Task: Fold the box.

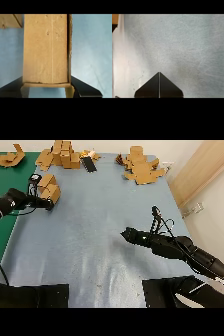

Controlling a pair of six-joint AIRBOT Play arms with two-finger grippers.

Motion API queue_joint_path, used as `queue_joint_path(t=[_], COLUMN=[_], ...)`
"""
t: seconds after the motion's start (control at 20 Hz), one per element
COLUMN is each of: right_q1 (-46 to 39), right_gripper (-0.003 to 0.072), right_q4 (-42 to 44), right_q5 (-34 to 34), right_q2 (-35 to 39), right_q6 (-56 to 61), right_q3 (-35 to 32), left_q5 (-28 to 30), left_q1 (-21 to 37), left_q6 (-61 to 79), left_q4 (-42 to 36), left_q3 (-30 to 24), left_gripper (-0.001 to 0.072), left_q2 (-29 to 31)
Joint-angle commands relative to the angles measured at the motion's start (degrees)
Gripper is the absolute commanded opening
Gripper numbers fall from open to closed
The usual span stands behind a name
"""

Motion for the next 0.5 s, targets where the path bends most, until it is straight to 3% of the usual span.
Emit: queue_joint_path(t=[0.0,0.25,0.45], right_q1=[-0.02,-0.02,-0.02], right_gripper=[0.0005,0.0005,0.0005], right_q4=[0.07,0.07,0.07], right_q5=[0.00,0.00,0.02], right_q2=[0.00,0.00,0.00], right_q6=[0.68,1.25,2.23], right_q3=[0.04,0.04,0.07], left_q5=[-0.20,-0.46,-0.72], left_q1=[-1.05,-1.11,-1.09], left_q6=[-6.62,-8.26,-8.17], left_q4=[0.48,1.88,2.08], left_q3=[10.10,19.76,23.28], left_gripper=[0.0379,0.0379,0.0379], left_q2=[-8.48,-16.04,-19.37])
